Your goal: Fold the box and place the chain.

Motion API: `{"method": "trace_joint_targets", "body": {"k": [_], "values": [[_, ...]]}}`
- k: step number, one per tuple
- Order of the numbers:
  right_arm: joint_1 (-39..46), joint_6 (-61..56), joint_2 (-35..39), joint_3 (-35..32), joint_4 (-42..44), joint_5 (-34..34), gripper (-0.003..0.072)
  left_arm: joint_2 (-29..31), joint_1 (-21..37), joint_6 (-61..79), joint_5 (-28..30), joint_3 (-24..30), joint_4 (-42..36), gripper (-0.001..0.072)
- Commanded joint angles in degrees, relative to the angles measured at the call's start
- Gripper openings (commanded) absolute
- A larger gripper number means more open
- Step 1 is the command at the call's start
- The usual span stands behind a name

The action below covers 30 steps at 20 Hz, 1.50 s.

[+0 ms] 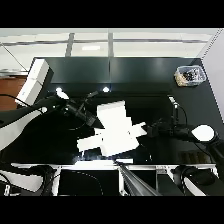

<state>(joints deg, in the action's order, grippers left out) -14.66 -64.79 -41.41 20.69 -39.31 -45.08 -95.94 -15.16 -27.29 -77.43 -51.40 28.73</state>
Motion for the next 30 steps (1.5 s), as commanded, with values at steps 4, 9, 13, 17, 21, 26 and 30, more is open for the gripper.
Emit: {"method": "trace_joint_targets", "body": {"k": [4,9,13,17,21,26,30], "values": [[6.69,-0.74,0.07,10.08,-9.53,-11.91,0.0705,0.15,-0.17,3.45,-4.11,-4.46,2.64,0.0029],[12.57,12.33,0.07,23.91,-18.29,-28.98,0.0704,8.68,-4.96,4.26,5.66,-4.46,11.47,0.0024],[6.71,17.84,0.02,18.25,-19.52,-28.79,0.0704,24.57,-11.04,13.99,32.37,7.23,9.60,0.0032],[-4.52,24.83,0.00,10.54,-18.05,-15.47,0.0704,26.62,-10.19,41.66,30.03,17.22,-0.63,0.0034],[-14.80,36.89,-0.35,2.27,-19.50,0.63,0.0705,21.55,-10.23,42.32,28.87,15.50,0.02,0.0033],[-17.68,38.03,-0.72,0.33,-24.57,-0.76,0.0704,19.80,-10.23,41.83,28.98,12.57,6.19,0.0032],[-18.69,38.14,-2.19,0.31,-24.04,-0.83,0.0704,18.93,-11.17,41.81,28.28,12.74,6.64,0.0032]]}}
